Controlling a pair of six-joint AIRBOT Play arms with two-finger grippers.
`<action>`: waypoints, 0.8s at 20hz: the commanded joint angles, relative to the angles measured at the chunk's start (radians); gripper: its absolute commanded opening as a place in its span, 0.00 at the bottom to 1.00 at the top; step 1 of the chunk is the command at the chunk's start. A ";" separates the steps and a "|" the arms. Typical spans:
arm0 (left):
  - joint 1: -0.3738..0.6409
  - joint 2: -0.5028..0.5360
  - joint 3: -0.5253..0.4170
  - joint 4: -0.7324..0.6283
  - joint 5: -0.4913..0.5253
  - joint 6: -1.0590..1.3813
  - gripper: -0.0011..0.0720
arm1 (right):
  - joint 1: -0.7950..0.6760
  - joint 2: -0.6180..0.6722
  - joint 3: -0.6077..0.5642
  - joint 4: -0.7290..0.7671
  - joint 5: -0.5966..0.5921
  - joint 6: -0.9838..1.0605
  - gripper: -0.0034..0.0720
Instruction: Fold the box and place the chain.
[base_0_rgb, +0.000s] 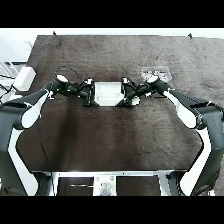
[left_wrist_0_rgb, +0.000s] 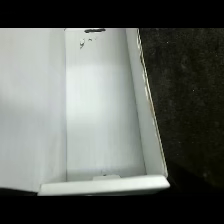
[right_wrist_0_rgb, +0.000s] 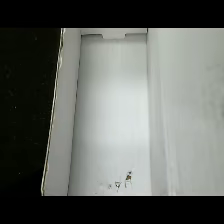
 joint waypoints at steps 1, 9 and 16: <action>0.000 -0.001 0.001 0.000 0.006 -0.005 0.82 | 0.000 0.000 0.000 0.000 0.002 0.000 0.82; 0.000 -0.001 0.001 -0.001 0.011 -0.006 0.82 | 0.000 0.000 0.000 0.000 0.002 0.000 0.82; 0.000 -0.001 0.001 -0.002 0.016 -0.006 0.82 | 0.000 0.000 0.000 0.000 0.002 0.000 0.82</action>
